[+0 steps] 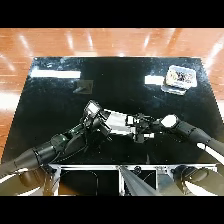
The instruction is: Fold the box and place the chain.
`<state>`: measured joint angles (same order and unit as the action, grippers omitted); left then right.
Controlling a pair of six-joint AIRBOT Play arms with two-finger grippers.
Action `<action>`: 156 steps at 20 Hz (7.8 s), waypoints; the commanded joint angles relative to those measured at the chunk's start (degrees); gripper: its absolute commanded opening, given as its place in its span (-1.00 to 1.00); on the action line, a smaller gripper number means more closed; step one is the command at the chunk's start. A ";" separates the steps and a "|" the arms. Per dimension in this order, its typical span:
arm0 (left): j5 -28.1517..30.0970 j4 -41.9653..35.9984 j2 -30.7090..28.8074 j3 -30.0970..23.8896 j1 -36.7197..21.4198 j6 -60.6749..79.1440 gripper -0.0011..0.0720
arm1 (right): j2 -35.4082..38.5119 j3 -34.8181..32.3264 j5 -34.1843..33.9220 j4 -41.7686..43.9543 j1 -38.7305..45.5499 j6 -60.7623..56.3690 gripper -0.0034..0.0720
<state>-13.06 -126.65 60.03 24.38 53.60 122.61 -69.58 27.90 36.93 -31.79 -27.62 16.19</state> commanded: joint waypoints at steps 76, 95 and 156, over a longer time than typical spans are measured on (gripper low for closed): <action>64.85 -1.25 -0.98 6.19 -36.65 49.46 0.67 | -0.46 0.02 0.00 -4.07 -0.85 -0.92 0.53; 56.50 7.41 0.61 12.02 -25.35 49.46 0.55 | -0.46 0.02 -0.11 -4.07 -0.85 -1.01 0.53; 50.05 3.93 10.60 13.79 -17.66 43.91 -0.19 | -0.46 0.02 -0.13 -4.07 -0.85 -1.01 0.53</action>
<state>38.06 -122.04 70.61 38.15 35.75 166.50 -70.02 27.94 36.77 -35.88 -28.42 15.18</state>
